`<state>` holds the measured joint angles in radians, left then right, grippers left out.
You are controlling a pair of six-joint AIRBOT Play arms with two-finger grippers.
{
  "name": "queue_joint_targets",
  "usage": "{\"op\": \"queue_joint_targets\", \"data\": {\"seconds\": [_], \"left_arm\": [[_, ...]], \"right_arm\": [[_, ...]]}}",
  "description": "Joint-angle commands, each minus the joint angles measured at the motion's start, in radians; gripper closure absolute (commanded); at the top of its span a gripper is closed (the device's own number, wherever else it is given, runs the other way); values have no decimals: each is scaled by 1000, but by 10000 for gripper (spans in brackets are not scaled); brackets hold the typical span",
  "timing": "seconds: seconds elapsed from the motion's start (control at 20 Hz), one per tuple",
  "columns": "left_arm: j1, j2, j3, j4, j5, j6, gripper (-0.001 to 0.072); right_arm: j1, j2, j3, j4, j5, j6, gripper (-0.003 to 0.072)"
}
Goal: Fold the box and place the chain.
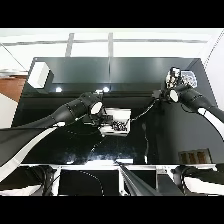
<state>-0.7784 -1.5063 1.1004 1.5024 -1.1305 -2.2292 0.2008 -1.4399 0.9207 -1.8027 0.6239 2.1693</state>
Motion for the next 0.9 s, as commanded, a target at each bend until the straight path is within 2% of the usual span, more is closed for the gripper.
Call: {"op": "queue_joint_targets", "data": {"seconds": [0.0, 0.2, 0.25, 0.3, 0.4, 0.45, 0.5, 0.6, 0.7, 0.85], "left_arm": [[0, 0, 0, 0, 0, 0, 681], [0, 0, 0, 0, 0, 0, 681], [0, 0, 0, 0, 0, 0, 681], [0, 0, 0, 0, 0, 0, 681], [0, 0, 0, 0, 0, 0, 681], [0, 0, 0, 0, 1, 0, 681], [0, 0, 0, 1, 1, 0, 681], [0, 0, 0, 1, 1, 0, 681], [0, 0, 0, 4, 1, 0, 681], [0, 0, 0, 5, 3, 0, 681]], "right_arm": [[1, -18, 3, -2, -1, 19, 326], [1, -30, 3, -2, -31, 20, 330], [1, -29, 3, -2, -42, 20, 415], [1, -30, 3, -2, -50, 20, 442], [1, -30, 3, -2, -54, 19, 566], [1, -30, 3, -2, -54, 19, 572], [1, -29, 4, -2, -51, 18, 644], [1, -28, 6, 2, -27, 19, 645], [1, -25, 27, 2, 56, 3, 645], [1, 25, 51, 3, 119, -100, 654]]}}
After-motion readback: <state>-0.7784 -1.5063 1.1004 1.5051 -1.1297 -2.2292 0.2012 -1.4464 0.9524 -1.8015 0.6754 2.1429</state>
